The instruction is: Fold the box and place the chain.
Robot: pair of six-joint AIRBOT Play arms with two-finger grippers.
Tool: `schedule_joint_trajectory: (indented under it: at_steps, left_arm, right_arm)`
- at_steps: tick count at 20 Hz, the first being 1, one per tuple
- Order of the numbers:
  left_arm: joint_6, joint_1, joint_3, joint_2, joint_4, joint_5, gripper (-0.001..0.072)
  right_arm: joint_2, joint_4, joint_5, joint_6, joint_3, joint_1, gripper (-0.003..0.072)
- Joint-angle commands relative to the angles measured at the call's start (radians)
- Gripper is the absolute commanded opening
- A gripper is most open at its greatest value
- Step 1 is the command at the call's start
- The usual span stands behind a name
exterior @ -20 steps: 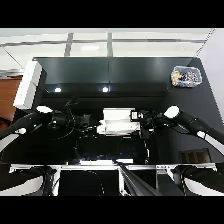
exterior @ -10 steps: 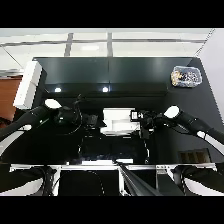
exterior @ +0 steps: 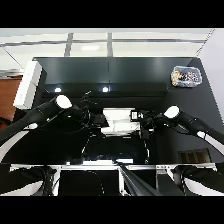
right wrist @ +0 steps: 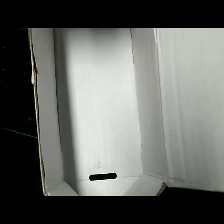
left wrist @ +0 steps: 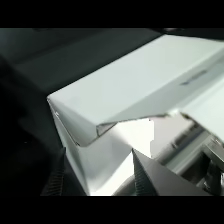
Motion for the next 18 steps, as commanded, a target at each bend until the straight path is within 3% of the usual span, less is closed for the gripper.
schedule_joint_trajectory:
  at_steps: [1, 16, 18]
  left_arm:
    - [-0.135, -0.045, 0.028, 0.000, 0.097, 0.064, 0.0485]
    - [-0.267, -0.104, 0.073, 0.000, 0.161, 0.032, 0.0484]
    - [-0.334, -0.126, 0.090, 0.000, 0.229, 0.034, 0.0484]
  right_arm:
    - [0.000, 0.000, 0.000, 0.000, 0.001, 0.000, 0.0127]
    - [0.000, 0.000, 0.000, 0.000, 0.001, 0.000, 0.0127]
    - [0.000, 0.001, 0.000, 0.000, 0.001, 0.000, 0.0127]
